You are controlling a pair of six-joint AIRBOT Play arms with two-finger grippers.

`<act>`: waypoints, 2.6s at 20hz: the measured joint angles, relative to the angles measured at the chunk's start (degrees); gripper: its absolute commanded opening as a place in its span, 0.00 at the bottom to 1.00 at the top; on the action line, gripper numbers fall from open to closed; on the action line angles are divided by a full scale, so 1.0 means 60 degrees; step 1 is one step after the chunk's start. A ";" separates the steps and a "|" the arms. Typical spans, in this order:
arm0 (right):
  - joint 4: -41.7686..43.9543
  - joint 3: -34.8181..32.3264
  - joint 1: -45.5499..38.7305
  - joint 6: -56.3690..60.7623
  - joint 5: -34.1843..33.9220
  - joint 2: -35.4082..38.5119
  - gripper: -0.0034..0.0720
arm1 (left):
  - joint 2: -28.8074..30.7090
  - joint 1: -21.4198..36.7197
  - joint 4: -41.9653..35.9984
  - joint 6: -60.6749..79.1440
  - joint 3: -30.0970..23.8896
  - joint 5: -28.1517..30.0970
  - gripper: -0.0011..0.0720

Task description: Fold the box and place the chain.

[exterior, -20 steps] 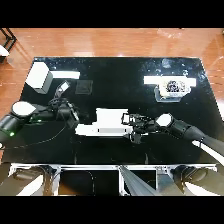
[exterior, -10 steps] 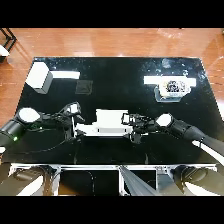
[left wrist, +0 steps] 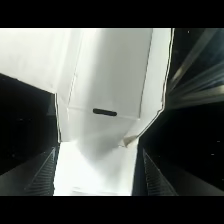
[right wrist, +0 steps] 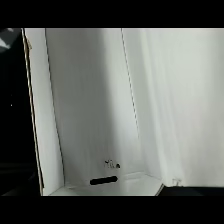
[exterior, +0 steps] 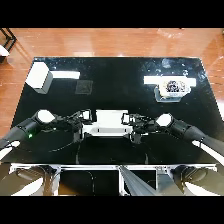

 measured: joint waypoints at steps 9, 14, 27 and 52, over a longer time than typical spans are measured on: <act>0.0000 0.0004 0.0000 0.0000 0.0004 0.0000 0.61 | -0.0153 -0.0594 -0.0579 0.0310 0.0004 0.0495 0.58; -0.0004 0.0004 0.0000 -0.0004 0.0004 0.0000 0.61 | -0.0153 -0.0743 -0.0361 0.0335 0.0004 0.0630 0.49; -0.0007 0.0000 0.0000 -0.0015 0.0004 0.0000 0.61 | -0.0200 -0.0776 -0.1268 0.0331 0.0004 0.0703 0.41; -0.0007 0.0004 0.0000 -0.0004 0.0004 0.0000 0.61 | -0.0750 -0.1279 -0.2098 0.0415 0.0095 0.0852 0.22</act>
